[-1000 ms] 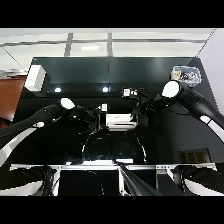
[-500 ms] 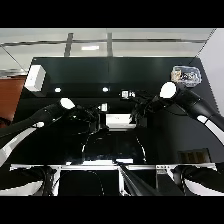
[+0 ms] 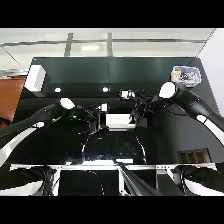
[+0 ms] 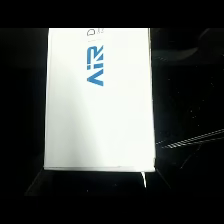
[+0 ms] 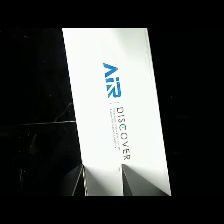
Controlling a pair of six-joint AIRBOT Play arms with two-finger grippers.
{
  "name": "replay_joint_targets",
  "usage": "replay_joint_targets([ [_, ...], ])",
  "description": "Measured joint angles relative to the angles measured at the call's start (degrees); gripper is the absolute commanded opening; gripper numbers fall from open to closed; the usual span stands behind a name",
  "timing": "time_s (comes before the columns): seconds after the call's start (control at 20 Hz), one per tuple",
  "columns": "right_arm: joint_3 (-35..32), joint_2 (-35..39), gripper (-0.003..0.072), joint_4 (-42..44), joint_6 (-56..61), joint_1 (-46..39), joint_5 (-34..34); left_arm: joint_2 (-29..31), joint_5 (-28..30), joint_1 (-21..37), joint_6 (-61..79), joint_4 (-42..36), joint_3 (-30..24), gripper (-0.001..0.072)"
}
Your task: Fold the box and place the chain.
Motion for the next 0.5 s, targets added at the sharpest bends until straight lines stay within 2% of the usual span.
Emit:
replay_joint_targets([
  [0.3,-0.35,0.26,0.0287,-0.26,0.31,0.00,0.52,0.00,0.00,-0.02,0.04,0.07,0.00,0.0406],
  [0.5,-0.35,3.58,0.0286,0.04,5.73,-1.66,1.51,0.00,0.00,-0.02,0.02,0.07,0.00,0.0406],
])
